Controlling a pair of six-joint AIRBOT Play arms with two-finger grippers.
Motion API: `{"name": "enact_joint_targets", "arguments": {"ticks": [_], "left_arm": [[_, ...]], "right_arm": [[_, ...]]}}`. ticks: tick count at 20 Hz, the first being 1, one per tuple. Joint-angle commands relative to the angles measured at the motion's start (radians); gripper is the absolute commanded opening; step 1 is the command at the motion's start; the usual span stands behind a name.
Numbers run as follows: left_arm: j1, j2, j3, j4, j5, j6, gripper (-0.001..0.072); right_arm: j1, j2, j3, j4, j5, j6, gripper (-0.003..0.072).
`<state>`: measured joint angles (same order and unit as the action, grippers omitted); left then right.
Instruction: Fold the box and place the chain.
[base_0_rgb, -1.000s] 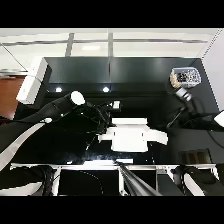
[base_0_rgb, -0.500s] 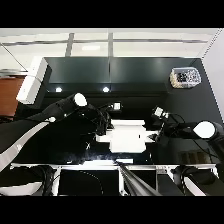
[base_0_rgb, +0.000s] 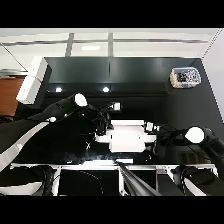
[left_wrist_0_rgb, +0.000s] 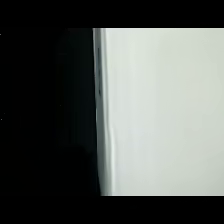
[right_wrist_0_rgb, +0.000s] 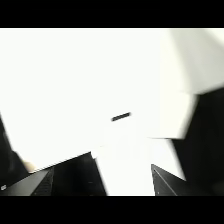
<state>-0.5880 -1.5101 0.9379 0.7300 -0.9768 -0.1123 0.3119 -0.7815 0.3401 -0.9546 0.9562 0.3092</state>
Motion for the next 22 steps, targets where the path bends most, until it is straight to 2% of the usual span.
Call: {"name": "enact_joint_targets", "arguments": {"ticks": [1,12,15,22], "left_arm": [[0.0,-0.001,0.0,0.003,0.0,-0.001,0.0028],[0.0,-0.001,0.0,0.003,0.0,-0.001,0.0028],[0.0,-0.001,0.0,0.003,-0.001,-0.001,0.0028],[0.0,-0.001,0.0,0.003,-0.004,-0.001,0.0028]], "right_arm": [[0.053,-0.021,-0.015,0.001,0.002,-0.035,0.0705],[0.161,-0.021,-0.015,0.053,-0.079,-0.048,0.0705],[0.164,-0.021,-0.015,0.073,-0.127,-0.048,0.0705],[0.136,-0.01,0.053,0.059,-0.123,-0.024,0.0705]]}}
